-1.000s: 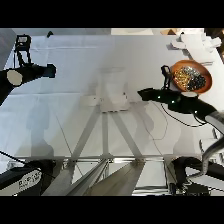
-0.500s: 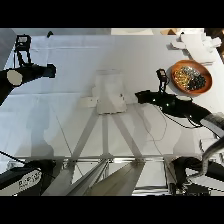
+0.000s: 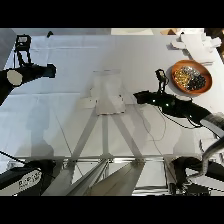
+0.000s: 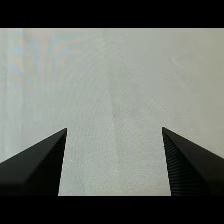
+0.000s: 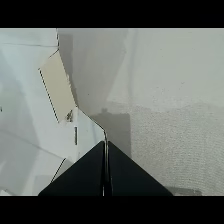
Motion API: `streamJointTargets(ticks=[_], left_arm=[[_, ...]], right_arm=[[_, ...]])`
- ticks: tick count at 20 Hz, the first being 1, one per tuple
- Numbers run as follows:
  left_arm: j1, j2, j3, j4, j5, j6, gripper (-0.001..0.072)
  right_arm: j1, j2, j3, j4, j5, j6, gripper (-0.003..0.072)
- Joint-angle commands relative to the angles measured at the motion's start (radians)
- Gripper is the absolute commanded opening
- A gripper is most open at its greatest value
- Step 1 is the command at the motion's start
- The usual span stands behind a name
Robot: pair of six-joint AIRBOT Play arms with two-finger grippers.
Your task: Fold the box and place the chain.
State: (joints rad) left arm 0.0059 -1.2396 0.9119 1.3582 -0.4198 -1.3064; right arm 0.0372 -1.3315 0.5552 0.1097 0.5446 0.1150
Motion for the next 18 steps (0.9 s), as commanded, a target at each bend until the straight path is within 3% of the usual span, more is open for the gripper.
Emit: streamJointTargets(ticks=[1, 7, 10, 14, 16, 18], left_arm=[[-0.001, 0.0, 0.0, -0.001, 0.006, -0.004, 0.0645], [-0.002, 0.0, 0.0, -0.048, -0.07, 0.003, 0.0638], [-0.002, -0.017, 0.018, -0.067, -0.126, 0.125, 0.0647], [-0.001, -0.117, 0.19, -0.319, -0.417, 0.372, 0.0647], [-0.002, -0.208, 0.318, -0.457, -0.59, 0.495, 0.0647], [-0.002, -0.306, 0.425, -0.561, -0.7, 0.569, 0.0655]], right_arm=[[0.001, 0.0, 0.0, 0.0, 0.002, 0.0, 0.0013], [0.001, 0.0, 0.0, 0.0, 0.002, 0.0, 0.0013], [0.001, 0.0, 0.0, 0.0, 0.002, 0.0, 0.0013], [0.001, 0.0, 0.0, 0.0, 0.002, 0.0, 0.0013], [0.001, 0.0, 0.0, 0.0, 0.002, 0.0, 0.0013], [0.001, 0.0, 0.0, 0.0, 0.002, 0.0, 0.0013]])
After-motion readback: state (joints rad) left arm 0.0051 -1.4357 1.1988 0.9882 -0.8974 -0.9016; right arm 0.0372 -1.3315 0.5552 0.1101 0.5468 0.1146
